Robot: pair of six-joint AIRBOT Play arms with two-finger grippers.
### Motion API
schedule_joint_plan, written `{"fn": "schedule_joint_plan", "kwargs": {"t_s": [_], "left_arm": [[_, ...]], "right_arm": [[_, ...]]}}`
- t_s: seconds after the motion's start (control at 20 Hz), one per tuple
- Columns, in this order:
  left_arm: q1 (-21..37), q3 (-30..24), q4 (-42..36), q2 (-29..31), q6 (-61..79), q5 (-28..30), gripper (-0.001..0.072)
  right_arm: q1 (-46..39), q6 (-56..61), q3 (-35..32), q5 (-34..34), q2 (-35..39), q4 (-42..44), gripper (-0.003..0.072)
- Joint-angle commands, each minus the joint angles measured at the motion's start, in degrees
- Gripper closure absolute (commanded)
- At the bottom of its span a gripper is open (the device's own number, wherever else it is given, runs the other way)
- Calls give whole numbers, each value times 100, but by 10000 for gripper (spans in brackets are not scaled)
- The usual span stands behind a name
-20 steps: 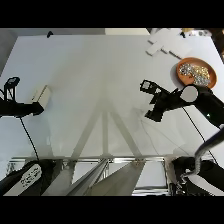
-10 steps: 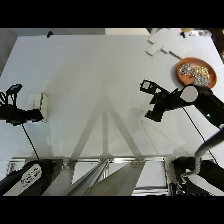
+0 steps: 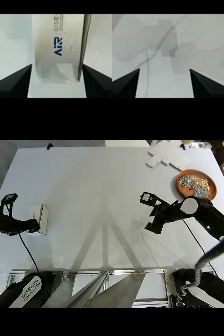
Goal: Fold the box and place the chain.
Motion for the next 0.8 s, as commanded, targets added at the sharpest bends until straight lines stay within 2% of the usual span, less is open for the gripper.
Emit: {"fn": "schedule_joint_plan", "kwargs": {"t_s": [0.0,0.15,0.3,0.5,0.75], "left_arm": [[-22,2,-46,651,0,264,22],[-313,2,-50,1270,2,286,23],[-719,2,-52,1633,4,234,23],[-1156,2,-52,1676,4,195,23],[-1436,2,-96,1676,4,264,23]], "right_arm": [[-2,0,7,2,4,0,-4],[-2,0,7,2,4,2,-4],[-2,0,7,2,4,2,-4],[-2,0,7,2,4,2,-4],[-2,0,7,2,4,2,-4]]}}
